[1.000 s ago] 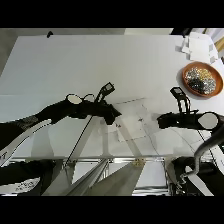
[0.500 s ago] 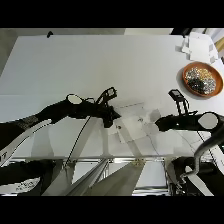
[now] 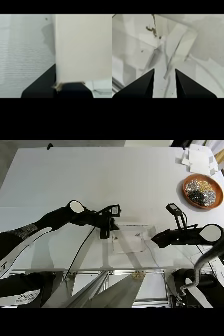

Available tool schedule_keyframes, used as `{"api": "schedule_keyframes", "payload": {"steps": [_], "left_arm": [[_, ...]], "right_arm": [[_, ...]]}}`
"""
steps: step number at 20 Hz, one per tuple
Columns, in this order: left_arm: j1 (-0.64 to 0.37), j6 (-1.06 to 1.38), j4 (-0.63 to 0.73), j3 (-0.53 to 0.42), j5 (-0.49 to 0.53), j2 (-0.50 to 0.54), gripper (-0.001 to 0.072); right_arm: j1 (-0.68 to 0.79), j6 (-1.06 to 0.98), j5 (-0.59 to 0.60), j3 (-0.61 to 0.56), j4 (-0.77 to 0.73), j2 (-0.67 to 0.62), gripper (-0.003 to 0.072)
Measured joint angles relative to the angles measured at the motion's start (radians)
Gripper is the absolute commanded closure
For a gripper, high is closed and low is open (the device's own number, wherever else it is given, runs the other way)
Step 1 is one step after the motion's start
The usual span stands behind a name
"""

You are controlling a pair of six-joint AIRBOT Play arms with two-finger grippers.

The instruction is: Fold the box and place the chain.

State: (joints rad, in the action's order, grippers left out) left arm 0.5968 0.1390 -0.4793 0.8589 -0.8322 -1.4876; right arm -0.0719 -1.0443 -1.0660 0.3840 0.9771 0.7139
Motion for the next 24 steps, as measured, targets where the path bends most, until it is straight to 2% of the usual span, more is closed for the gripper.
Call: {"api": "schedule_keyframes", "payload": {"steps": [6,12,24], "left_arm": [[-0.003,0.085,-0.014,0.011,0.030,-0.034,0.0704],[-0.004,0.151,0.061,0.013,0.022,-0.091,0.0703],[-0.004,0.174,0.086,0.014,0.034,-0.106,0.0699]], "right_arm": [[0.000,0.055,0.026,0.000,-0.008,-0.039,0.0388],[0.000,0.093,0.057,0.000,-0.010,-0.047,0.0388],[0.000,0.103,0.068,0.000,-0.009,-0.047,0.0389]]}}
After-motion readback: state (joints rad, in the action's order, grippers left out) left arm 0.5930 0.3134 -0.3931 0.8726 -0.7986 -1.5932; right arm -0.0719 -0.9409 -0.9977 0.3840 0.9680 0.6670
